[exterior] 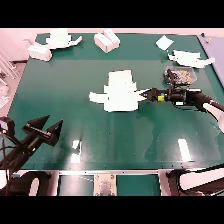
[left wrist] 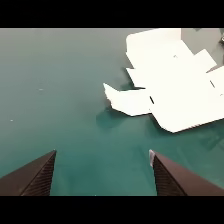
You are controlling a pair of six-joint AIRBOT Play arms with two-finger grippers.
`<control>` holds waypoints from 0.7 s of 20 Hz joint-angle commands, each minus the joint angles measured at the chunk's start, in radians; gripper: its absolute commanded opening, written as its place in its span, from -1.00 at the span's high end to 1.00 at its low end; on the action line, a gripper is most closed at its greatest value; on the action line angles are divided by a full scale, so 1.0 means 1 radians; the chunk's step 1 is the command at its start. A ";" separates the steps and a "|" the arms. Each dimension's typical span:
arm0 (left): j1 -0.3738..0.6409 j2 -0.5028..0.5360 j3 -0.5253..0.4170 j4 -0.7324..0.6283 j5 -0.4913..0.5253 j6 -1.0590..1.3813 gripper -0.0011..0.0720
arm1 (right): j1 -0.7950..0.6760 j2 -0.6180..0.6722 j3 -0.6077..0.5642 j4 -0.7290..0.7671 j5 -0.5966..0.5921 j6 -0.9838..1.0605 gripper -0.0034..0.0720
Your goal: Fold the box and place the chain.
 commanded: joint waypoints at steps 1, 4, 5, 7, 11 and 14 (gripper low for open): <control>0.001 0.000 0.001 0.000 0.000 0.000 -0.86 | 0.018 -0.005 -0.007 0.007 -0.078 -0.021 0.90; 0.001 0.000 0.001 0.000 -0.002 0.000 -0.85 | 0.022 -0.015 0.017 -0.016 -0.023 -0.039 0.90; 0.001 0.000 0.001 0.000 -0.002 -0.001 -0.85 | 0.029 -0.023 0.030 -0.034 -0.020 -0.038 0.90; 0.001 0.000 0.001 0.000 -0.005 -0.003 -0.86 | 0.034 -0.039 0.041 -0.029 -0.035 -0.039 0.90; 0.000 -0.001 0.001 0.000 -0.027 -0.003 -0.86 | 0.052 -0.053 0.041 -0.019 -0.106 -0.038 0.90; 0.000 -0.001 0.001 -0.001 -0.027 -0.003 -0.86 | 0.067 -0.054 0.041 -0.006 -0.147 -0.039 0.90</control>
